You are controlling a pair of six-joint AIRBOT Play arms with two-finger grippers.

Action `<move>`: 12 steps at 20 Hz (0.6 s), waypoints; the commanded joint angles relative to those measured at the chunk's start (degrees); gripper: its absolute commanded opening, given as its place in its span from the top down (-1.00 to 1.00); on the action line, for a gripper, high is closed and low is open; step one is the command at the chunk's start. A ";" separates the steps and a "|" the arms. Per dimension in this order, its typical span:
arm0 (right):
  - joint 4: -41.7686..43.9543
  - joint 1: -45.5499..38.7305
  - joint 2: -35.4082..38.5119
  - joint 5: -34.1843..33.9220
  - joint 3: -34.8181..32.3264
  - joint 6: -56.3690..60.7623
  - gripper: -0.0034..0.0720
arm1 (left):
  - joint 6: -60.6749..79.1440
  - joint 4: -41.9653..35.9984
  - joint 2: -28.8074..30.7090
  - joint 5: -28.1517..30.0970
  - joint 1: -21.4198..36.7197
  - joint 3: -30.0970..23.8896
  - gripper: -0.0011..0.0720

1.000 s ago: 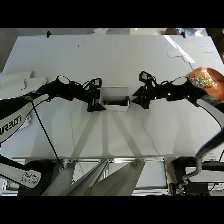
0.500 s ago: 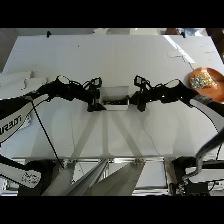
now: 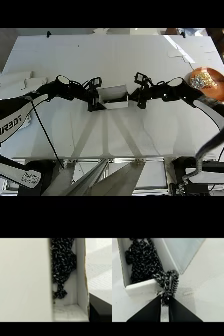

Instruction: Fold the box and place the chain.

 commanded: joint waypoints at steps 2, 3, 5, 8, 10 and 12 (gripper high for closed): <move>-1.68 0.07 4.96 -1.05 0.00 3.56 0.87 | 0.04 0.33 -0.02 -0.13 -0.02 0.02 -0.03; -2.03 0.07 5.88 -0.74 0.00 4.22 0.87 | 0.02 0.33 -0.02 -0.13 -0.02 0.02 -0.03; -4.76 0.20 7.65 -0.68 0.00 5.20 0.87 | 0.04 0.33 -0.02 -0.15 -0.02 0.02 -0.03; -4.96 0.17 9.79 1.90 0.00 8.04 0.87 | 0.04 0.33 -0.02 -0.13 -0.02 0.02 -0.03; -4.90 0.20 11.28 5.68 0.00 8.04 0.87 | 0.04 0.33 -0.02 -0.13 -0.02 0.02 -0.03; -3.98 0.20 12.57 9.51 0.00 8.04 0.87 | 0.04 0.33 -0.02 -0.13 -0.02 0.02 -0.03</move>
